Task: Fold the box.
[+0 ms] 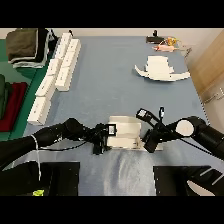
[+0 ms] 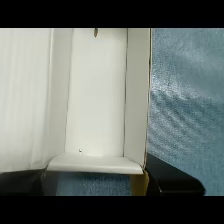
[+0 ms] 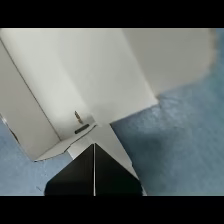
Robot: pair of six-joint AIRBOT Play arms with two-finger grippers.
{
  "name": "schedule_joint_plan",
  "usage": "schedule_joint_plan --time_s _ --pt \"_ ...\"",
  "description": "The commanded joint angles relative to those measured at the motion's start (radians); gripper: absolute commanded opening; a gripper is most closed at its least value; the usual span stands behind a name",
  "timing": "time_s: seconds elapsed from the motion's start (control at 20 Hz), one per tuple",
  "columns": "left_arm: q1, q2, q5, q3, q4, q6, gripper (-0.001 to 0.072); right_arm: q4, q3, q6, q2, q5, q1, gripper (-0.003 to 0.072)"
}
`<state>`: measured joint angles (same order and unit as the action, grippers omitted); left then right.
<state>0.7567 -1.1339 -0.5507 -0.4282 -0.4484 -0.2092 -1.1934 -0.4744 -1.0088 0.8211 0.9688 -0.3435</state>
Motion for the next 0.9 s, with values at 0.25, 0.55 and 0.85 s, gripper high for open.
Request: schedule_joint_plan --time_s 0.25,0.55,0.85 --pt "0.000 0.000 0.000 -0.001 0.000 -0.001 0.0477 -0.651 -0.138 -0.966 -0.030 0.375 0.098 0.0008" --pt "0.000 0.000 0.000 -0.001 0.000 -0.001 0.0476 -0.347 -0.023 -0.887 0.056 0.297 0.212 0.0008" --pt "0.000 0.000 0.000 -0.001 0.000 0.000 0.0477 -0.055 0.006 -0.743 0.056 0.200 0.212 0.0008"
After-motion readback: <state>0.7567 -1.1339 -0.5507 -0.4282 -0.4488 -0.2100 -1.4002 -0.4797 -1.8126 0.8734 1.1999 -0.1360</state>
